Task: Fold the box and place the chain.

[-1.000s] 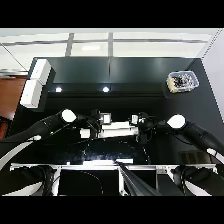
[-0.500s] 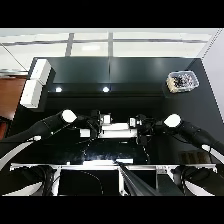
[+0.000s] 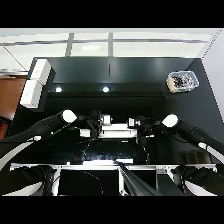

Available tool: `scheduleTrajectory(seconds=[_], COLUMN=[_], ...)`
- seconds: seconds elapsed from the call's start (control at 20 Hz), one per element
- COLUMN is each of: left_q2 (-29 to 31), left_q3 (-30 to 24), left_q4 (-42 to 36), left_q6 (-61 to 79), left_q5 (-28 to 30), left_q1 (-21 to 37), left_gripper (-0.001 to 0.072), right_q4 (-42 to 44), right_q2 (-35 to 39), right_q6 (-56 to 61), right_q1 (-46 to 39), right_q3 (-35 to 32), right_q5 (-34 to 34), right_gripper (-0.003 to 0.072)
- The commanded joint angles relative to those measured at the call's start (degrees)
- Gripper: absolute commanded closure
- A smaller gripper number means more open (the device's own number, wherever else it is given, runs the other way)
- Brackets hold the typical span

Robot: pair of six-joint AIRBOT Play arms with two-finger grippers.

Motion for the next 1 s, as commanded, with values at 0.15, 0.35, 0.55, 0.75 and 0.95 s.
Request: scheduleTrajectory(seconds=[0.15, 0.35, 0.55, 0.75, 0.95], left_q2=[-0.02, -0.02, -0.02, -0.02, -0.02], left_q3=[0.07, 0.07, 0.07, 0.07, 0.07], left_q4=[0.00, -0.02, -0.02, -0.02, -0.02], left_q6=[0.02, 0.02, 0.02, 0.00, 0.00], left_q5=[0.00, 0.02, 0.02, 0.02, 0.02], left_q1=[0.02, 0.02, 0.02, 0.02, 0.02], left_gripper=[0.0679, 0.0679, 0.0679, 0.0679, 0.0679], right_q4=[-2.14, -2.14, -2.21, -3.02, -3.02], right_q2=[-0.33, -0.33, -0.31, -0.28, 0.00], right_q6=[2.03, 2.64, 3.10, 3.10, 3.13], right_q1=[-0.02, -0.02, -0.11, -0.11, -0.11], right_q3=[-0.02, -0.02, -0.02, -0.02, 0.00], right_q5=[-0.63, -1.44, -1.62, -1.44, -1.44], right_gripper=[0.0102, 0.0102, 0.0102, 0.0102, 0.0102])
